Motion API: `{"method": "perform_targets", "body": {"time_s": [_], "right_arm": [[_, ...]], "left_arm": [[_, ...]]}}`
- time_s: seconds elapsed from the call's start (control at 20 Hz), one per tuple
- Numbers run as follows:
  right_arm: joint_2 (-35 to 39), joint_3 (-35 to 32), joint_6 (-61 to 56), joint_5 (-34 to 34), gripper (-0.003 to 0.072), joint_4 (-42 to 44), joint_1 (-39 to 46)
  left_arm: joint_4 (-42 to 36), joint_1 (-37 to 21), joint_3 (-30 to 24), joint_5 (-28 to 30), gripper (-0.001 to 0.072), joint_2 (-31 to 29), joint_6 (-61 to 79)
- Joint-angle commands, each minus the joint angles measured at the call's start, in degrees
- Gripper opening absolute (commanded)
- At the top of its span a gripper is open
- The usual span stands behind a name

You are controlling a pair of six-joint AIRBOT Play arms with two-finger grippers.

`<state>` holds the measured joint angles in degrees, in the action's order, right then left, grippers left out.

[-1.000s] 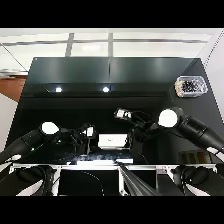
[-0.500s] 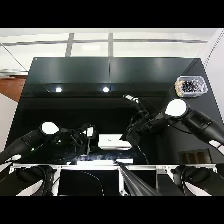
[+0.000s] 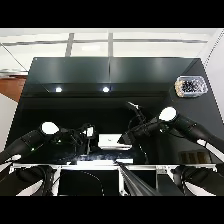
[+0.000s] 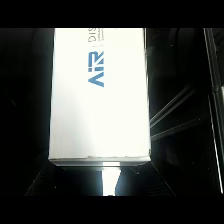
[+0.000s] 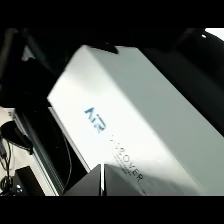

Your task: Fold the box and place the chain.

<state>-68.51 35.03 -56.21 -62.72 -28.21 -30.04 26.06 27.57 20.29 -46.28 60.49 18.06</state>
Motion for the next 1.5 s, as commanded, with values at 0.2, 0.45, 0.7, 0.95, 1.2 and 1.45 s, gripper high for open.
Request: {"method": "perform_targets", "body": {"time_s": [0.2,0.45,0.7,0.95,1.2,1.45], "right_arm": [[-2.36,-1.62,-0.39,4.76,0.0035,0.04,0.04],[-2.12,-1.01,0.52,2.91,0.0042,-0.13,0.46],[4.92,5.97,0.87,-7.34,0.0042,-0.98,8.15],[14.29,7.8,0.7,-9.53,0.0043,-1.77,21.07],[15.61,7.8,0.74,-14.75,0.0043,-2.54,25.94],[15.61,7.8,1.9,-14.58,0.0043,-2.54,25.92]], "left_arm": [[0.0,0.0,0.04,0.0,0.0334,0.04,-0.07],[0.02,0.0,0.04,-0.28,0.0334,0.04,-0.04],[0.07,-0.09,0.04,-0.37,0.0334,0.02,-0.5],[0.09,-0.11,0.07,-1.6,0.0339,-0.48,-0.55],[7.65,-0.11,0.15,-3.78,0.0711,-6.62,-10.88],[20.68,0.0,4.07,-11.67,0.0712,-15.04,-27.17]]}}
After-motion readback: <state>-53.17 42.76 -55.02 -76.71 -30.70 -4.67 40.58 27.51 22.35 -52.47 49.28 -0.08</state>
